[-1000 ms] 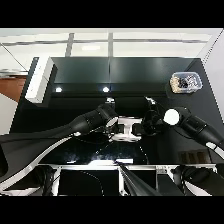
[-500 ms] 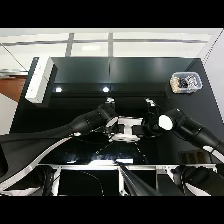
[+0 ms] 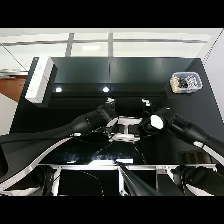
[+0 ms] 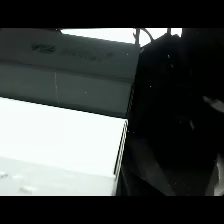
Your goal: Fold the box and place the chain.
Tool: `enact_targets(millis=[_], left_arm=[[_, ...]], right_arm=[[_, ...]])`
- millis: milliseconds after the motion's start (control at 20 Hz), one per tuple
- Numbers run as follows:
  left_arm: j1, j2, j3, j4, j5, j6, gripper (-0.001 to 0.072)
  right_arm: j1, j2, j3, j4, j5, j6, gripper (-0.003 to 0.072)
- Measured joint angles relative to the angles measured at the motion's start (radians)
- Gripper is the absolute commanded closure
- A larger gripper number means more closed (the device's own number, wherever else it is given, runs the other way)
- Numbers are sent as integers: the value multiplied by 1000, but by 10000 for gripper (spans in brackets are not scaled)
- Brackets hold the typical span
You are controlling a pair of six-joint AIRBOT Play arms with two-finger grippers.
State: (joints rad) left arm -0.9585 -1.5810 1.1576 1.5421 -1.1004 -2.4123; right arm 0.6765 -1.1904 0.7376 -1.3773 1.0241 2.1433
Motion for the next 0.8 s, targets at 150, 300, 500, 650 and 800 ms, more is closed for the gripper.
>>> enact_targets(millis=[150, 300, 500, 650, 800], left_arm=[[0, 0, 0, 1, 0, 0, 678], [0, 0, 0, 2, 0, 0, 678], [0, 0, 0, 2, 1, 0, 678], [0, 0, 0, 2, 2, 0, 678], [0, 0, 0, 2, 2, 0, 678]], right_arm=[[5, -14, 6, -11, 4, 18, 447], [8, -22, 8, -31, 11, 44, 558], [8, -39, 9, -35, 2, 57, 558], [8, -48, 9, -36, -2, 68, 558], [8, -51, 9, -37, -5, 83, 640]])
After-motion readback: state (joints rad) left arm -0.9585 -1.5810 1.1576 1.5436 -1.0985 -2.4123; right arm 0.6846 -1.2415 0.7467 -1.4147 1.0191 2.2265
